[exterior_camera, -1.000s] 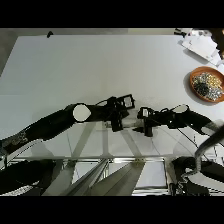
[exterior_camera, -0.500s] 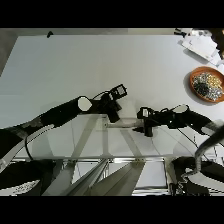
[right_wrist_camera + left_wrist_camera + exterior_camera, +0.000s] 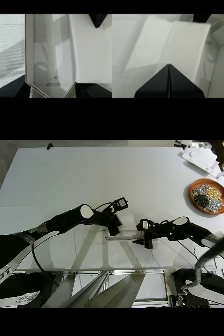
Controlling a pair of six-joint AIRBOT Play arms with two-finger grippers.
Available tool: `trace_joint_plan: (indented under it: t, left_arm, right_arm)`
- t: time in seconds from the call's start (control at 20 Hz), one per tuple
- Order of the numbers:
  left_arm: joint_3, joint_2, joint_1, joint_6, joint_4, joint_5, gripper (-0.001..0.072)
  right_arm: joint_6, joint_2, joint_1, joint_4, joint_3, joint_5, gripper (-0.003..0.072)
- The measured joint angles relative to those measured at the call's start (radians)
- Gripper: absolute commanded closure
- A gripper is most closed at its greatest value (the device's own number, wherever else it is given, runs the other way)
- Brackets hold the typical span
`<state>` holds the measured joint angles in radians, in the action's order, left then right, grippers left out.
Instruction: Fold the box and place the chain.
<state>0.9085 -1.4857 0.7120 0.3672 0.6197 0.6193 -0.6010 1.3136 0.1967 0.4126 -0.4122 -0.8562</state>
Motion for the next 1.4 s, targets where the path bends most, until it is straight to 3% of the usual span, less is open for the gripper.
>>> trace_joint_plan:
  t: [0.25,0.55,0.65,0.7,0.75,0.8,1.0,1.4]
  left_arm:
    - [0.018,0.105,-0.002,0.058,0.172,0.035,0.0706]
    - [0.006,0.284,-0.021,0.311,0.568,0.288,0.0703]
    - [-0.029,0.323,-0.054,0.352,0.631,0.339,0.0592]
    - [-0.056,0.335,-0.074,0.360,0.644,0.354,0.0470]
    - [-0.084,0.341,-0.093,0.355,0.643,0.359,0.0358]
    - [-0.114,0.344,-0.112,0.330,0.630,0.359,0.0343]
    - [-0.190,0.336,-0.148,0.140,0.510,0.330,0.0343]
    - [-0.219,0.279,-0.175,-0.071,0.330,0.256,0.0310]
  right_arm:
    - [0.001,0.000,0.000,0.000,0.000,0.000,0.0264]
    - [0.001,0.000,0.000,0.000,0.000,0.000,0.0264]
    - [0.001,0.000,0.000,0.000,0.000,0.000,0.0264]
    - [0.001,0.000,0.000,0.000,0.000,0.000,0.0264]
    - [0.001,0.000,0.000,0.000,0.000,0.000,0.0264]
    - [0.001,0.000,0.000,0.000,0.000,0.000,0.0264]
    - [0.001,0.000,0.000,0.000,0.000,0.000,0.0264]
    - [0.001,0.000,0.000,-0.001,0.000,0.000,0.0264]
